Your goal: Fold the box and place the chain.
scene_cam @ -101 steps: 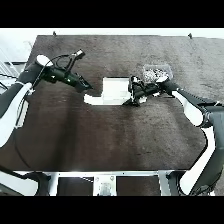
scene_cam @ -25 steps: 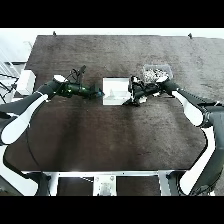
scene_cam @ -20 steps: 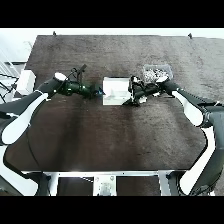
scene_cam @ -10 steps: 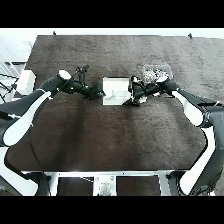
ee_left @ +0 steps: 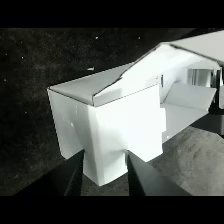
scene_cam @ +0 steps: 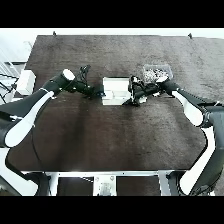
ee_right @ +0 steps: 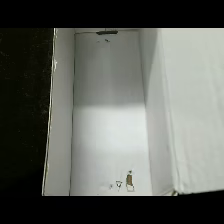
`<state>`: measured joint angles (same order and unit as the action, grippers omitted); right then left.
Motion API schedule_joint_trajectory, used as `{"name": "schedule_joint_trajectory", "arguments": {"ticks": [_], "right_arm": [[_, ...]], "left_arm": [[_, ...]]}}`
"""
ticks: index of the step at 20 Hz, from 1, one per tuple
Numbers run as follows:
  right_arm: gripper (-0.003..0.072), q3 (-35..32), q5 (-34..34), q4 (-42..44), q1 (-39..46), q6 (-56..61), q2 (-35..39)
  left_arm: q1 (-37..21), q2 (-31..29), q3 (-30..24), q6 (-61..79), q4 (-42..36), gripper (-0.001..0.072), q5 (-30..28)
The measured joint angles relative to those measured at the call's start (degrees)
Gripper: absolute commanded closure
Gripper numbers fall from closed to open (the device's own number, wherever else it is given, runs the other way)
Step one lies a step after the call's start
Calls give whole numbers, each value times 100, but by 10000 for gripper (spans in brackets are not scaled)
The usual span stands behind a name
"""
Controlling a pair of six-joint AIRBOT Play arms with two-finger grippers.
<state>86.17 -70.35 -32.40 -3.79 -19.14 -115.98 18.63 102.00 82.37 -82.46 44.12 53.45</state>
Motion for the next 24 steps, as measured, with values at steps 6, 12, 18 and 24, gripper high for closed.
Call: {"name": "schedule_joint_trajectory", "arguments": {"ticks": [6,12,18,24], "right_arm": [[134,0,0,0,0,-2,0],[134,0,0,-2,-2,-4,0],[134,0,0,0,-2,-2,2],[134,0,0,0,-2,-2,0]], "left_arm": [[151,9,232,-520,601,382,-94],[356,361,852,-1187,1154,382,319],[496,586,1384,-2046,1847,383,822],[647,1169,2238,-2518,2284,383,1512]]}}
